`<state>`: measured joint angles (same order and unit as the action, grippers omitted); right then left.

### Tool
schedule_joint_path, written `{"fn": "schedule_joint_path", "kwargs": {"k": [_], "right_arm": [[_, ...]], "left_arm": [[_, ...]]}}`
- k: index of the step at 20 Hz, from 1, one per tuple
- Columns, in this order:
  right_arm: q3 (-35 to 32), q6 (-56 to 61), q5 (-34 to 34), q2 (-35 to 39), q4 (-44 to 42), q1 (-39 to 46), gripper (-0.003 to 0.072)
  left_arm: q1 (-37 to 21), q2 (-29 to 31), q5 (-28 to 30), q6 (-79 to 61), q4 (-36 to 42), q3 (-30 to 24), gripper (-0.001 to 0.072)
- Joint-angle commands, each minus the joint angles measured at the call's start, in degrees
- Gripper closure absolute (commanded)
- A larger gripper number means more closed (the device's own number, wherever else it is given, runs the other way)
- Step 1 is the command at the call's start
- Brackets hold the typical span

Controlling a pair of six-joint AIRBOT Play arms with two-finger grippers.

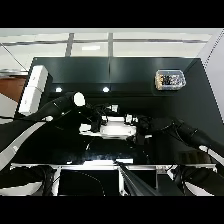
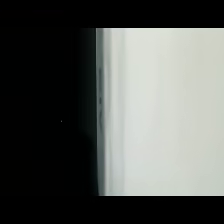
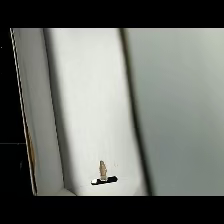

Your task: Fold the box and place the chain.

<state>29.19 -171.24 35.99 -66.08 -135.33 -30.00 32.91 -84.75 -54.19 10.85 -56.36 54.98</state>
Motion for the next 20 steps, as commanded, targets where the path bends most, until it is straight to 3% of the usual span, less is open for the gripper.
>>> {"fn": "schedule_joint_path", "kwargs": {"k": [1, 13, 14, 15, 16, 18, 20], "right_arm": [[0.02, 0.0, -0.28, -0.33, -0.02, -0.13, -0.0031], [0.02, 0.02, -0.37, -2.19, 1.03, -0.13, -0.0028], [0.02, 0.02, -0.37, -2.16, 1.03, -0.13, 0.0089], [0.02, 0.02, -0.37, -2.16, 1.03, -0.13, 0.0138], [0.02, 0.02, -0.35, -2.16, 1.03, -0.11, 0.0137], [0.02, 0.02, -0.28, -2.14, 1.03, -0.13, 0.0138], [0.04, 0.02, 0.42, -1.86, 1.03, -0.11, 0.0137]], "left_arm": [[-0.02, 0.02, -0.04, 0.04, 0.02, 0.02, 0.068], [-0.02, 0.02, -0.26, 0.09, 0.02, 0.02, 0.068], [-0.02, 0.02, -0.31, 0.09, 0.02, 0.02, 0.068], [-0.02, 0.02, -0.42, 0.09, 0.02, 0.02, 0.0679], [-0.02, 0.02, -0.68, 0.09, 0.02, 0.02, 0.0674], [-0.04, 0.13, -1.88, 0.11, -0.07, 0.04, 0.0468], [-0.2, 0.59, -3.39, 0.28, -0.48, 0.13, 0.0307]]}}
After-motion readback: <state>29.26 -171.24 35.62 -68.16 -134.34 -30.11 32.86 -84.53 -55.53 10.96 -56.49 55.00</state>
